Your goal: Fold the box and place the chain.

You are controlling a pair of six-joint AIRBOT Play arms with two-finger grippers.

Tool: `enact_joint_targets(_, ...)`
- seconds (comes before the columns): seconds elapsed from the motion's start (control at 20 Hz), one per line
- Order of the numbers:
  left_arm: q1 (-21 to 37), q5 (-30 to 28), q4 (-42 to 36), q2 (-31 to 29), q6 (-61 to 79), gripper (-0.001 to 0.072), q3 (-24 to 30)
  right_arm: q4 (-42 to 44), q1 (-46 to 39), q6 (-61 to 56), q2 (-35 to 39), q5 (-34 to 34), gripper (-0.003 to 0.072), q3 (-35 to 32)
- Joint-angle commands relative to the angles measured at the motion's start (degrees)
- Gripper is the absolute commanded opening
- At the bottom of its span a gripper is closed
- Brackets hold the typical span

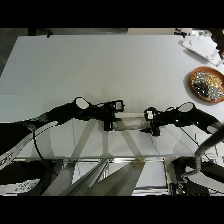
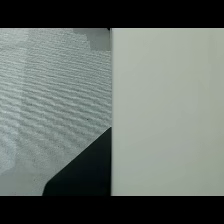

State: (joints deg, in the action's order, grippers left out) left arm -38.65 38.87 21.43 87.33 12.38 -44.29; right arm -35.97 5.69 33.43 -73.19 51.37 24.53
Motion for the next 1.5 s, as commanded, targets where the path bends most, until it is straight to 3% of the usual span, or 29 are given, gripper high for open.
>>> enact_joint_targets(0.0,0.0,0.0,0.0,0.0,0.0,0.0013,0.0,0.0,0.1,0.0,0.0,0.0,0.0403,0.0)
enact_joint_targets(1.45,0.0,1.2,0.0,0.0,0.0,0.0014,0.0,0.0,0.1,-0.2,0.3,0.1,0.0411,0.0)
